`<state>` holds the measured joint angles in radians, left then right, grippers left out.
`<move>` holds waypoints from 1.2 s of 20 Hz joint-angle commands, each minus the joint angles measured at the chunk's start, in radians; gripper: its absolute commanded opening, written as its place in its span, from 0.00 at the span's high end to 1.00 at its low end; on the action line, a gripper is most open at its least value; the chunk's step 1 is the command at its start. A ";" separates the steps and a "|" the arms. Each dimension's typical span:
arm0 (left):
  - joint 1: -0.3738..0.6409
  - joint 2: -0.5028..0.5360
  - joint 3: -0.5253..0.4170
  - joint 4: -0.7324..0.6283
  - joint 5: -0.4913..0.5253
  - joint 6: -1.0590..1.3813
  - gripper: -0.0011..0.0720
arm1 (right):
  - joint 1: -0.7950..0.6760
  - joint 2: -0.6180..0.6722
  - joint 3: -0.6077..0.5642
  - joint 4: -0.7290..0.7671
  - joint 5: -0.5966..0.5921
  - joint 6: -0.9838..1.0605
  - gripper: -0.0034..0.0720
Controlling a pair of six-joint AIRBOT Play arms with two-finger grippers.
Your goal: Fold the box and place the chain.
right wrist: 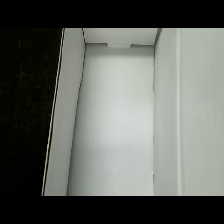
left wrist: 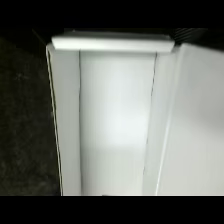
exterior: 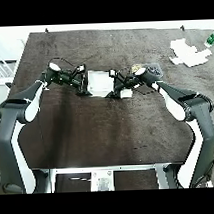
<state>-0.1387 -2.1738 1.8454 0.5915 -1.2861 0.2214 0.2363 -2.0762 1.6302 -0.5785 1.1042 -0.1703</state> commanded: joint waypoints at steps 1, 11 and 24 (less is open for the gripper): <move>-0.013 -0.005 -0.002 0.023 0.012 -0.011 0.01 | -0.001 0.001 0.000 0.002 -0.011 0.002 0.20; -0.015 -0.005 -0.002 0.050 -0.017 -0.040 0.01 | -0.001 0.001 0.000 0.002 -0.011 0.002 0.20; -0.021 -0.006 -0.002 0.058 -0.025 -0.039 0.02 | -0.001 0.001 0.000 0.002 -0.011 0.002 0.20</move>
